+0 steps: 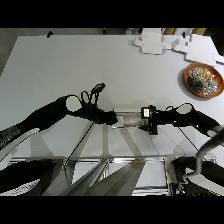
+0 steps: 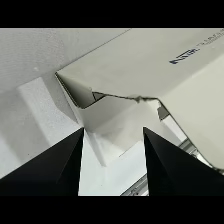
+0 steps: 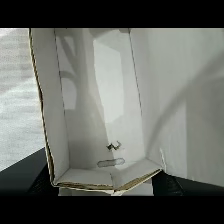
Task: Fold the box and place the chain.
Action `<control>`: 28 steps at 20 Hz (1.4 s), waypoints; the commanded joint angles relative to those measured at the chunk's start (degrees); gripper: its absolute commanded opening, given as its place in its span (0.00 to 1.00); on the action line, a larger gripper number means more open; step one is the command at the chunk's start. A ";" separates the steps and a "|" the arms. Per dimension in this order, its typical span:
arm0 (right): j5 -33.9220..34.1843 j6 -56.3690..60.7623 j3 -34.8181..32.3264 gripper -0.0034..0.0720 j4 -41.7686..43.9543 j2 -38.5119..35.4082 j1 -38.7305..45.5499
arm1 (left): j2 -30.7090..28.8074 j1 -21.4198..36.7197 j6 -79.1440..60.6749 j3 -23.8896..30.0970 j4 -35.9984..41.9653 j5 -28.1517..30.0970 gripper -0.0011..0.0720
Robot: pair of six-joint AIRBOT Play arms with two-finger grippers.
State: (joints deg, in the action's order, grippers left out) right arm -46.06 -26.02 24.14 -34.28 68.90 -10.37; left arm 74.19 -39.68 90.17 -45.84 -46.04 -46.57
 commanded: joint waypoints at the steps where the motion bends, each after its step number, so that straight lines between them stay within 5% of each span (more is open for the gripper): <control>1: 0.00 0.02 0.02 0.58 0.00 -0.04 0.02 | 0.04 -1.57 5.42 -0.85 -3.54 1.29 0.55; 12: 0.00 0.02 0.02 0.58 0.00 -0.04 0.02 | 3.34 -6.16 20.63 -6.56 -16.90 -3.50 0.54; 28: 0.00 0.02 0.02 0.58 0.00 -0.04 0.02 | 8.76 -9.92 29.11 -14.75 -23.12 -8.35 0.47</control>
State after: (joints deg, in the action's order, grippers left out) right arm -46.06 -26.02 24.14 -34.30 68.90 -10.37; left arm 82.67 -49.32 117.32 -60.12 -68.03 -54.59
